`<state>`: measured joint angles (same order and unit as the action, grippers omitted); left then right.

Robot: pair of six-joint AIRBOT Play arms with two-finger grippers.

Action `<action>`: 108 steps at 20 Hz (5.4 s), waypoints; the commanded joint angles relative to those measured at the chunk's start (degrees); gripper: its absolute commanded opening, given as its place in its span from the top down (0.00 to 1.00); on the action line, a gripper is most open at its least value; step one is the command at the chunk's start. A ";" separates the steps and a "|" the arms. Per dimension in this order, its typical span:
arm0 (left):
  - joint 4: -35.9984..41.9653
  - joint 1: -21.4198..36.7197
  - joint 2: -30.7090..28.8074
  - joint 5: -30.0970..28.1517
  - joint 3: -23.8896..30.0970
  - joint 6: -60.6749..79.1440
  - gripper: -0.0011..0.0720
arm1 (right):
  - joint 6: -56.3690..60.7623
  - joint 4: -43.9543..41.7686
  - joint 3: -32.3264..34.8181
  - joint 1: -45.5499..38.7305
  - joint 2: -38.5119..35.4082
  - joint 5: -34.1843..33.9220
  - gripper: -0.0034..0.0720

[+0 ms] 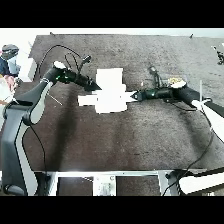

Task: Fold the box and place the chain.

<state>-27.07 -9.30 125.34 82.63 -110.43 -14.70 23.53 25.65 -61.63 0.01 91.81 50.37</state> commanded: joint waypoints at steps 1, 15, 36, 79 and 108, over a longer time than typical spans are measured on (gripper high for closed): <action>-0.39 0.07 0.00 2.84 -0.04 14.38 0.97 | 0.02 -0.57 -0.04 -3.43 -4.11 -0.70 0.50; 3.80 0.15 -5.03 -8.09 13.81 35.95 0.98 | -4.37 -0.15 -0.02 -3.76 -4.87 -1.79 0.50; 6.34 0.17 -5.01 -14.27 19.50 41.59 0.97 | -34.36 3.15 0.09 6.23 -4.52 3.17 0.14; 6.54 0.17 -5.01 -14.27 19.50 41.59 0.97 | -42.82 5.35 -18.25 6.01 12.15 9.73 0.02; 6.54 0.17 -5.01 -14.27 19.50 41.59 0.97 | -38.07 10.14 -30.34 9.07 24.65 18.18 0.09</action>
<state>-20.53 -9.15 120.29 68.38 -90.96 26.89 -14.39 35.68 -91.90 9.06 116.42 69.17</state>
